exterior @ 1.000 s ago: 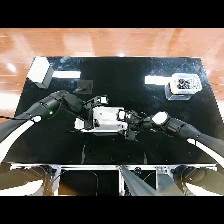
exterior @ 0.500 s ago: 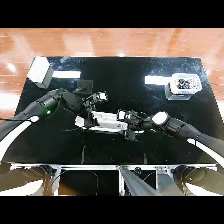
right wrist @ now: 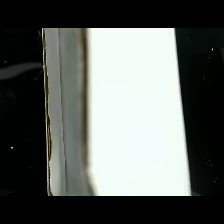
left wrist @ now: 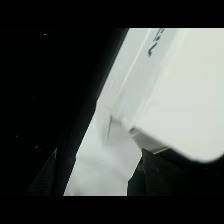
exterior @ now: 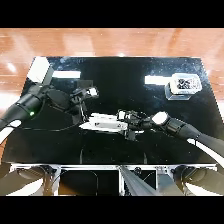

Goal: Fold the box and place the chain.

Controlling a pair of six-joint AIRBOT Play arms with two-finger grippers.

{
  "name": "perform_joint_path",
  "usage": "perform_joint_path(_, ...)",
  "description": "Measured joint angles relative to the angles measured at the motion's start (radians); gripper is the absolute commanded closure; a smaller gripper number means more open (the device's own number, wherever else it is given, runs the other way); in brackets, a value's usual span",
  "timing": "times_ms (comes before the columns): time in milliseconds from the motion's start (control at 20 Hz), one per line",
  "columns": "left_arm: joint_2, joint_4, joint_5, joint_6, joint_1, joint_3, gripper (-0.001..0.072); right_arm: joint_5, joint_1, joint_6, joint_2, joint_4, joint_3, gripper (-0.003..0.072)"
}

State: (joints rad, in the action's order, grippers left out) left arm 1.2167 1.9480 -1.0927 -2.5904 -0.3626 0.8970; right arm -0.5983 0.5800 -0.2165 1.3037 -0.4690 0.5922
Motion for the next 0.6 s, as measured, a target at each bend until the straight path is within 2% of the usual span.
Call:
perform_joint_path(50, -0.008, -0.005, -0.016, 0.011, 0.018, 0.000, 0.0539, 0.000, 0.000, 0.000, 0.000, 0.000, 0.000, 0.0134)
perform_joint_path(100, -0.014, -0.006, -0.035, 0.025, 0.039, -0.001, 0.0694, 0.000, 0.000, 0.000, 0.000, 0.000, 0.000, 0.0134)
perform_joint_path(350, -0.027, 0.054, -0.104, 0.043, 0.146, -0.008, 0.0697, 0.000, 0.000, 0.000, 0.000, 0.000, 0.000, 0.0133)
perform_joint_path(600, -0.031, 0.335, -0.120, -0.119, 0.181, -0.097, 0.0698, 0.000, 0.000, 0.000, 0.000, 0.000, 0.000, 0.0134)
